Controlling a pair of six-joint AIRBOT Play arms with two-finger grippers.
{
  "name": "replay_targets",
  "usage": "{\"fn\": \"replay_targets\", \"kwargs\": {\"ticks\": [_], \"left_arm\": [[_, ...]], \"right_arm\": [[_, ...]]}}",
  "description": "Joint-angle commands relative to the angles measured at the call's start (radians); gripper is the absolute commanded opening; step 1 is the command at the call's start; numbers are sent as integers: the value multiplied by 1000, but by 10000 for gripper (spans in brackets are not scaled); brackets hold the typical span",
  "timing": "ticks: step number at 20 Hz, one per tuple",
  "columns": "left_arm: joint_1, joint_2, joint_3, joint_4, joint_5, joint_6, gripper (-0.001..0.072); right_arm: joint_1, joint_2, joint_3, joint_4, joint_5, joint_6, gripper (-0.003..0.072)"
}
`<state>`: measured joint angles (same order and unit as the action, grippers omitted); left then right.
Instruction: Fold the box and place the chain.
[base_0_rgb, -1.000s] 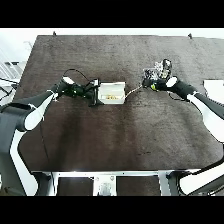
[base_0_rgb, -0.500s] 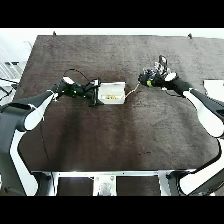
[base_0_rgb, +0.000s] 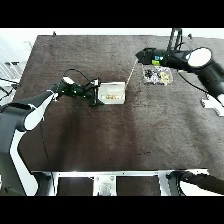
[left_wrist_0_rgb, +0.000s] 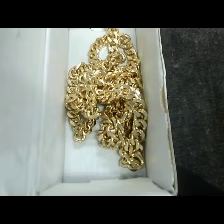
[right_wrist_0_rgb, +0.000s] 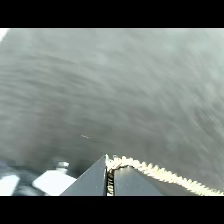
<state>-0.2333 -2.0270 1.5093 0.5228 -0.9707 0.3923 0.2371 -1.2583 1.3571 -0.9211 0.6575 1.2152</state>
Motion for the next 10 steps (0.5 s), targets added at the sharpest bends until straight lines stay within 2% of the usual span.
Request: {"fn": "replay_targets", "kwargs": {"ticks": [1,6,10], "left_arm": [[0,0,0,0,1,0,346],[0,0,0,0,-2,0,346],[0,0,0,0,-3,0,346]], "right_arm": [[85,132,1,-60,5,24,7],[197,155,1,-61,-26,37,7],[225,155,1,-68,-29,59,7]]}}
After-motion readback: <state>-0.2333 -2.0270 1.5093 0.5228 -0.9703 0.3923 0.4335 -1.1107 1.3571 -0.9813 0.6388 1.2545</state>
